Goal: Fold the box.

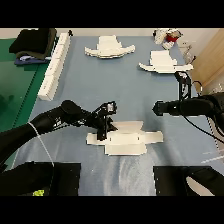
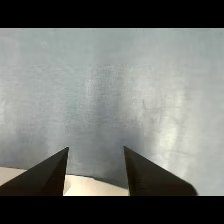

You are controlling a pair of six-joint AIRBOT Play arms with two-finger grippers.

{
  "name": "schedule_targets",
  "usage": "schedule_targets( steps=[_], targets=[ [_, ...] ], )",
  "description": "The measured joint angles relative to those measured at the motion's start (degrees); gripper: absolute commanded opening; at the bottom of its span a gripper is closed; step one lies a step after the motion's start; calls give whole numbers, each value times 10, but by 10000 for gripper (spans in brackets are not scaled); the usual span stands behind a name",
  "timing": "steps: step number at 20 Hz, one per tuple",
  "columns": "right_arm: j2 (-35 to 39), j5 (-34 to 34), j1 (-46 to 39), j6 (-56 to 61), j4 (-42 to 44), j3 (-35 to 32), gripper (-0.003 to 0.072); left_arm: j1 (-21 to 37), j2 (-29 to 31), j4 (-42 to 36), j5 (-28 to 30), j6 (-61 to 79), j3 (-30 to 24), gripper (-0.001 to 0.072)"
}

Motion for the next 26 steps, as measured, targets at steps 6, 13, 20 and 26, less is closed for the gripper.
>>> schedule_targets(
  steps=[6,13,20,26],
  targets=[
    [0,-75,0,0,49,0,3,0,-1,1,0,0,0,11],
    [21,-171,72,-34,80,-11,2,0,-1,2,2,0,0,11],
    [103,-137,352,-107,56,-107,690,0,-1,2,2,0,0,11],
    [58,-61,488,-140,-73,-144,703,0,-1,2,2,0,0,11]
  ],
)
